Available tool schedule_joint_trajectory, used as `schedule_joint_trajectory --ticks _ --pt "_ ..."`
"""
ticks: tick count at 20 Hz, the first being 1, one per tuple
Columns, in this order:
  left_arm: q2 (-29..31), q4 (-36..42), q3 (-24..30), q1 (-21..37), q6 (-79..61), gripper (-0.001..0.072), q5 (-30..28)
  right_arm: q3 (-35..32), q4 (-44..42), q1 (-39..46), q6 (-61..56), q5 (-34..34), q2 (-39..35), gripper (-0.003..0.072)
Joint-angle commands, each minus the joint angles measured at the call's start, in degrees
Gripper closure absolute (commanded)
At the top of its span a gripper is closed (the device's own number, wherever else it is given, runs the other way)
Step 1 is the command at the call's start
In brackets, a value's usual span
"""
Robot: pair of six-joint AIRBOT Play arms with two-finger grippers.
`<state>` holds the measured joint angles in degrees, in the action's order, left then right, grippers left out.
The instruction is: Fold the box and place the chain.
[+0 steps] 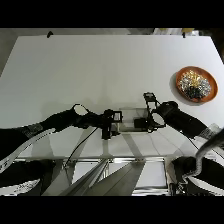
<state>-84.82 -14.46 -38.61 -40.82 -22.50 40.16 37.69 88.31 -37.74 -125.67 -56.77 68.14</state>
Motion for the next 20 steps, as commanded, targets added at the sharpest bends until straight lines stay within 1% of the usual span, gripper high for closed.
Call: schedule_joint_trajectory --ticks 1,5,8,9,10,13,14,15,16,20 --pt "0.00 -0.13 0.00 0.02 0.00 0.0438 -0.07 0.04 2.10 0.02 -0.52 -1.84 -0.50 0.0486" --pt "0.00 -0.13 0.00 0.02 0.00 0.0438 -0.07 0.04 3.52 0.02 -1.95 -2.95 -0.52 0.0497" --pt "0.00 -0.13 0.00 0.00 0.00 0.0438 -0.07 0.02 2.51 0.00 -2.27 -1.88 -0.50 0.0624" --pt "0.00 -0.13 0.00 0.00 0.00 0.0438 -0.07 0.02 2.08 0.00 -2.25 -1.90 -0.50 0.0638" --pt "0.00 -0.13 0.00 0.02 0.00 0.0438 -0.07 0.02 1.57 0.00 -2.23 -1.92 -0.48 0.0671" --pt "0.00 -0.13 0.00 0.00 0.00 0.0438 -0.07 0.02 0.79 0.00 -2.14 -1.92 -0.46 0.0674" --pt "0.00 -0.13 0.00 0.00 0.00 0.0438 -0.07 0.02 0.79 0.00 -1.51 -1.97 -0.48 0.0646" --pt "0.00 -0.13 0.00 0.00 0.00 0.0438 -0.07 0.02 0.83 0.00 -1.27 -2.21 -0.61 0.0508" --pt "0.00 -0.15 0.00 0.00 0.00 0.0438 -0.07 0.02 0.94 0.00 -0.35 -2.36 -1.05 0.0461" --pt "0.00 -0.13 0.00 0.00 0.00 0.0438 -0.07 0.24 1.95 0.00 5.95 -4.28 -4.46 0.0469"
